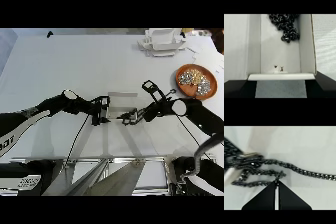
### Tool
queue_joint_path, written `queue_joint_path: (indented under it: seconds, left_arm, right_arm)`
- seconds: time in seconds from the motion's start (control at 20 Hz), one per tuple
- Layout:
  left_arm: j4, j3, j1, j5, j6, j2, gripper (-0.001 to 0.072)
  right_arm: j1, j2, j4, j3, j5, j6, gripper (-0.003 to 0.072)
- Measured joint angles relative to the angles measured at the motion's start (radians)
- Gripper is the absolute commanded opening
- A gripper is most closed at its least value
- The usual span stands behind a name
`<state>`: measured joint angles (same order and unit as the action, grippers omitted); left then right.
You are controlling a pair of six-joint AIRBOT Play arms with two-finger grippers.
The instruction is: Fold the box and place the chain.
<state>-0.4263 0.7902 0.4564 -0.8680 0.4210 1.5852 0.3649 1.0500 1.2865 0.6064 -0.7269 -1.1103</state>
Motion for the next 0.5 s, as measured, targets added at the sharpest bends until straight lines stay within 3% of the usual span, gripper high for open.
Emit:
queue_joint_path:
  seconds: [0.25,0.5]
  left_arm:
    - [0.000,0.000,0.000,0.000,0.000,0.000,0.0071]
    - [0.000,0.000,0.000,0.000,0.000,0.000,0.0071]
  right_arm:
    - [0.000,-0.225,-0.130,0.000,-0.006,0.018,0.0015]
    - [0.000,-0.367,-0.441,0.000,0.035,0.190,0.0015]
